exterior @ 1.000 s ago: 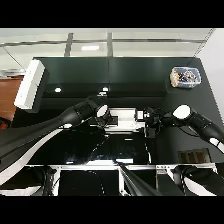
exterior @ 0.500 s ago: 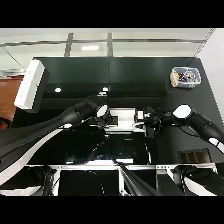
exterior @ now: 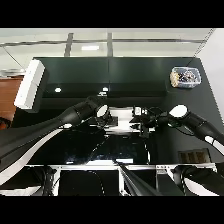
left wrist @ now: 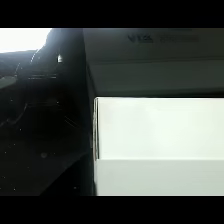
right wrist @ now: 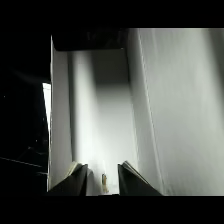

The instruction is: Fold the box and place the chain.

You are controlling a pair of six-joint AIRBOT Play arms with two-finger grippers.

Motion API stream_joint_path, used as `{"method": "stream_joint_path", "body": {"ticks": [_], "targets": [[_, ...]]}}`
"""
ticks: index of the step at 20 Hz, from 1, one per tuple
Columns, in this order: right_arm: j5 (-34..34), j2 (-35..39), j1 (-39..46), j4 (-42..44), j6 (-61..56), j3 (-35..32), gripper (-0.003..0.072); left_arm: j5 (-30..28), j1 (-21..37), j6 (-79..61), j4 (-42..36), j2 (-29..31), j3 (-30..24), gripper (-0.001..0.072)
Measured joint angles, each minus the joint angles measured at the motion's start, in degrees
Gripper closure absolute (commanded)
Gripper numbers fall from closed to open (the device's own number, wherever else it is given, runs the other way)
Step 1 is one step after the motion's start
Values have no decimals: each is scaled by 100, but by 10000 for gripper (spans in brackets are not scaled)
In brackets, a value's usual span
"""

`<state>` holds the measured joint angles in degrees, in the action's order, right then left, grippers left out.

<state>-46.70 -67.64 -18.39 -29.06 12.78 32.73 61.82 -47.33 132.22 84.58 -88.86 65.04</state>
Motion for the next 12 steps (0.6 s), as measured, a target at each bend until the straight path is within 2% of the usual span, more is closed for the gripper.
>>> {"method": "stream_joint_path", "body": {"ticks": [1,2,3,4,5,7,8,12], "targets": [[57,-33,-17,37,-39,0,614,-2,0,4,0,0,0,680],[103,-52,-35,57,-85,0,605,-7,0,13,0,0,0,680],[127,-70,-48,87,-127,0,370,-7,0,13,0,0,0,680],[144,-81,-52,109,-164,0,339,-11,0,15,0,0,0,680],[160,-90,-59,140,-195,2,536,-15,0,15,2,0,0,680],[212,-103,-66,153,-278,0,438,-17,0,15,2,0,0,680],[199,-105,-68,168,-284,0,663,-17,0,13,0,0,0,680],[105,-76,-22,103,-892,35,671,-22,0,13,0,0,0,680]]}}
